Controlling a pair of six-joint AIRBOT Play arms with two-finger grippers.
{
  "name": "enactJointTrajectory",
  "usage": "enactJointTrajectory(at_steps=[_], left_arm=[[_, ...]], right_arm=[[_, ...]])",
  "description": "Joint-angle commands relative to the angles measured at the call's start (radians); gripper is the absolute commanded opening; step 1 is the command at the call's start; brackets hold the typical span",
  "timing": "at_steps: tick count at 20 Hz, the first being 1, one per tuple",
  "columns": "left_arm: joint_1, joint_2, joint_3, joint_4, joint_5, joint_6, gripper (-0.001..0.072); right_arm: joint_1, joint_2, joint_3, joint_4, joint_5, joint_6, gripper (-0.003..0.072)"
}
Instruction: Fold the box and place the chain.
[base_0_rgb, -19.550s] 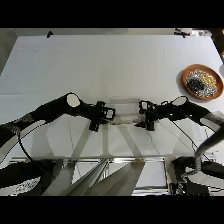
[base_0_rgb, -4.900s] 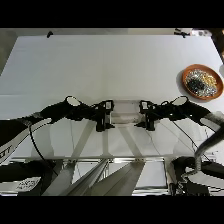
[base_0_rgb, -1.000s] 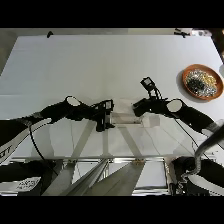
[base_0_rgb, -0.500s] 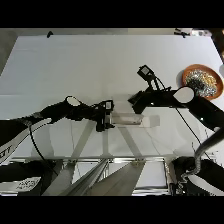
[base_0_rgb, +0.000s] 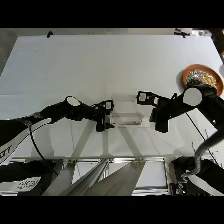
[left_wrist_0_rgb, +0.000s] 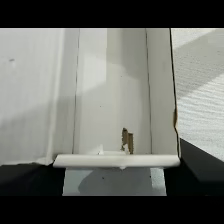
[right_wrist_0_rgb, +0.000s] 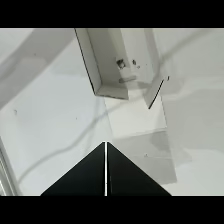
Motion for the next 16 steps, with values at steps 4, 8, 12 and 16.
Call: enactJointTrajectory(at_steps=[4,8,12,16], left_arm=[[-0.001,0.000,-0.001,0.000,0.000,0.000,0.0394],[-0.001,0.000,-0.001,0.000,-0.002,0.000,0.0394],[-0.001,0.000,-0.001,0.000,-0.003,0.000,0.0394],[-0.001,0.000,-0.001,0.000,-0.003,0.000,0.0394]], right_arm=[[-0.080,0.003,-0.156,0.001,-0.252,-0.366,0.0667],[-0.045,0.001,-0.259,0.144,-0.436,-0.503,0.0413],[-0.045,-0.037,-0.275,0.211,-0.527,-0.520,0.0414],[0.000,-0.087,-0.275,0.253,-0.522,-0.520,0.0385]])
